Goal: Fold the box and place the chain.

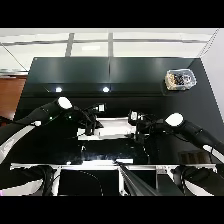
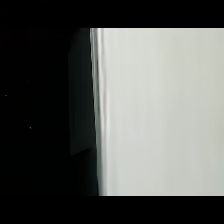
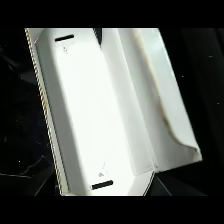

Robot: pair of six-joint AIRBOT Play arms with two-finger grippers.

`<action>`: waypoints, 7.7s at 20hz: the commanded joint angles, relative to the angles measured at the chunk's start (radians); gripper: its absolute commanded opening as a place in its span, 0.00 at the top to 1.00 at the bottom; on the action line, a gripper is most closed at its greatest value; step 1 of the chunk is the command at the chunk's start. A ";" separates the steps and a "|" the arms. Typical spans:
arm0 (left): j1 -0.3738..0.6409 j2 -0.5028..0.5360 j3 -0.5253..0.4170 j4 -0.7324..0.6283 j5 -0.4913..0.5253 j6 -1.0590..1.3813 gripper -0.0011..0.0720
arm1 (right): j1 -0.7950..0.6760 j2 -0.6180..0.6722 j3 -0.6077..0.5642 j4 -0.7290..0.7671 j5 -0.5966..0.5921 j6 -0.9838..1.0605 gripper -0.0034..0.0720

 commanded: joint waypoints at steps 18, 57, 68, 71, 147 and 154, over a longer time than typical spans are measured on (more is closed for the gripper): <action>0.000 0.000 0.001 0.000 -0.019 0.000 0.95 | 0.055 -0.090 0.014 -0.103 -0.032 -0.006 0.12; 0.000 0.000 0.001 0.000 -0.018 0.000 0.95 | 0.078 -0.106 0.026 -0.207 -0.035 0.084 0.12; 0.000 0.023 0.036 0.012 -0.034 -0.031 0.37 | 0.085 -0.107 0.026 -0.222 -0.056 0.084 0.37; 0.016 0.080 0.064 0.159 -0.053 -0.202 0.09 | 0.085 -0.107 0.026 -0.220 -0.073 0.084 0.37; -0.071 0.254 -0.145 0.159 0.169 -0.175 0.53 | 0.085 -0.106 0.026 -0.180 -0.125 0.092 0.37; -0.071 0.254 -0.145 0.155 0.185 -0.175 0.62 | 0.085 -0.106 0.026 -0.180 -0.125 0.092 0.37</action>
